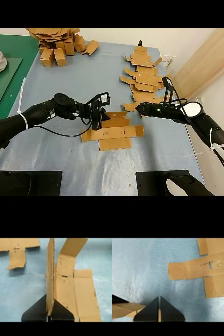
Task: Fold the box.
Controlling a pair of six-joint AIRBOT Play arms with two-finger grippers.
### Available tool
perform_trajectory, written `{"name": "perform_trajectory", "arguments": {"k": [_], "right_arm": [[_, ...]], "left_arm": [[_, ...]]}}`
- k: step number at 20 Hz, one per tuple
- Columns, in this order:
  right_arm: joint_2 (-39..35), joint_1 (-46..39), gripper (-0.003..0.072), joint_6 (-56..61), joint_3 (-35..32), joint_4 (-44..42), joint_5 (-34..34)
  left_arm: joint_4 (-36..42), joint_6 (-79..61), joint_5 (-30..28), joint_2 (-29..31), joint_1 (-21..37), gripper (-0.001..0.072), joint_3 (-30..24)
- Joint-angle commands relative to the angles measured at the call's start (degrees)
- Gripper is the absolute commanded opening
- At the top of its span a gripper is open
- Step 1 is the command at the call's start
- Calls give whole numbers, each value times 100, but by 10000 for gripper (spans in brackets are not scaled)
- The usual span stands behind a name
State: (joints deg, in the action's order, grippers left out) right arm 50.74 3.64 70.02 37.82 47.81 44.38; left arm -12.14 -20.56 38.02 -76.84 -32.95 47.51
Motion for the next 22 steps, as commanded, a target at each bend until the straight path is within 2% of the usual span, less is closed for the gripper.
{"name": "perform_trajectory", "arguments": {"k": [1, 5, 11, 17, 20, 22], "right_arm": [[4, 7, 41, -2, 7, 0, -48], [4, 7, 41, -2, 7, 0, -52], [2, 7, 41, -4, 7, 0, -52], [2, 7, 39, -4, 7, 0, -37], [-15, 7, 4, -170, -13, 2, 188], [-199, 7, 4, -293, -199, -2, 647]], "left_arm": [[190, -195, 101, -33, -87, 12, -291], [188, -402, -13, -31, -348, 12, -437], [190, -402, 98, -33, -350, 12, -549], [188, -409, -101, -31, -337, 13, -577], [190, -409, -236, -31, -337, 13, -577], [188, -407, -284, -31, -339, 13, -577]]}}
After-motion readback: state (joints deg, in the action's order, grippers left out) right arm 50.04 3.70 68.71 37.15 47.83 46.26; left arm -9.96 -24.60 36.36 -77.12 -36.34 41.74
